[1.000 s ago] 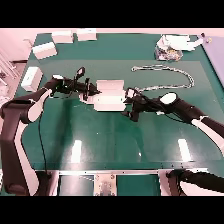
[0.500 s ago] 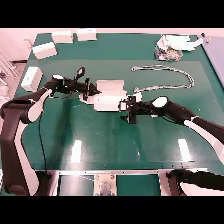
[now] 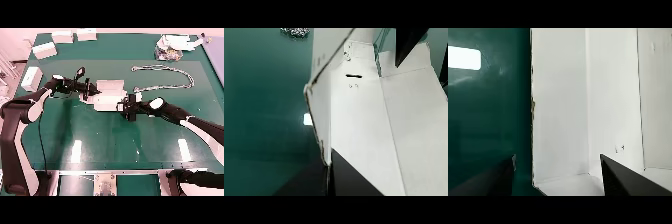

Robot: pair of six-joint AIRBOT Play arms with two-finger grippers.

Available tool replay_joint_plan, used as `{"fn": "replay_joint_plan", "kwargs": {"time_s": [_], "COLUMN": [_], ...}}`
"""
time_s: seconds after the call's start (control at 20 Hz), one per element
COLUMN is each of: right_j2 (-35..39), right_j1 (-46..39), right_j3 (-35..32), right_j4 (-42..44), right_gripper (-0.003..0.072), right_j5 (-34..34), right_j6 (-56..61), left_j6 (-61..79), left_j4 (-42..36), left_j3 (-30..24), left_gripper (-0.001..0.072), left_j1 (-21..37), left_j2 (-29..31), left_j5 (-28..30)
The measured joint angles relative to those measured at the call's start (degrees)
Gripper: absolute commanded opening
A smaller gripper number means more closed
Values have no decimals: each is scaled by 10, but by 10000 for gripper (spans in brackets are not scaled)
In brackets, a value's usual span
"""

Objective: Fold the box and place the chain.

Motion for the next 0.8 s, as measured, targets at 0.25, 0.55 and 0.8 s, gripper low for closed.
{"fn": "replay_joint_plan", "kwargs": {"time_s": [0.25,0.55,0.8], "right_j2": [11,35,38], "right_j1": [0,-15,-37], "right_j3": [0,0,5], "right_j4": [24,49,58], "right_gripper": [613,613,613], "right_j5": [-38,-66,-51], "right_j6": [-1,2,2], "left_j6": [0,0,0], "left_j4": [0,1,2], "left_j3": [0,0,0], "left_gripper": [21,20,20], "left_j1": [0,0,0], "left_j2": [0,0,0], "left_j5": [0,-8,-13]}}
